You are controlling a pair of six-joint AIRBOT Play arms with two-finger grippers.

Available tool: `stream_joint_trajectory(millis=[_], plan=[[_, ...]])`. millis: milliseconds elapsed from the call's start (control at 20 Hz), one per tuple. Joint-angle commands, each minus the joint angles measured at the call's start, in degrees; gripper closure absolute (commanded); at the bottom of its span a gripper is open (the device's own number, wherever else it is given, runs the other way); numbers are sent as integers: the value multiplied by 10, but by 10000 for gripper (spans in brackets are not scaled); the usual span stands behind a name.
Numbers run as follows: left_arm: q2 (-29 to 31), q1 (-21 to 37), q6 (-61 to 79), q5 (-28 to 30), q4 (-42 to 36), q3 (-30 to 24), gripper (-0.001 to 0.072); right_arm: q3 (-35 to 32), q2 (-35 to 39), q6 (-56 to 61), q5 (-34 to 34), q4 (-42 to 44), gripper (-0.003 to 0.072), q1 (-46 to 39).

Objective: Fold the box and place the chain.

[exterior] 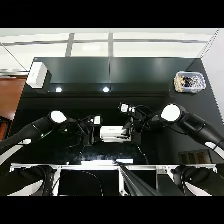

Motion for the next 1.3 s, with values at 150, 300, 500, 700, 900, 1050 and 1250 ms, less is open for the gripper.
stream_joint_trajectory(millis=[150,300,500,700,900,1050,1250], plan=[[0,0,0,0,0,0,245,-1,0,2,-7,1,445,5],[0,0,0,0,0,0,245,-1,-1,2,-8,0,444,21],[0,0,0,0,0,0,245,-1,-1,2,-11,0,402,21],[0,0,0,0,0,0,245,-1,-1,6,-11,0,393,21],[0,0,0,0,0,0,245,-1,-1,15,-11,-1,305,21],[0,0,0,0,0,0,245,-1,-1,15,-12,-1,313,21],[0,0,0,0,0,0,245,-1,-1,14,-24,-1,428,21]])
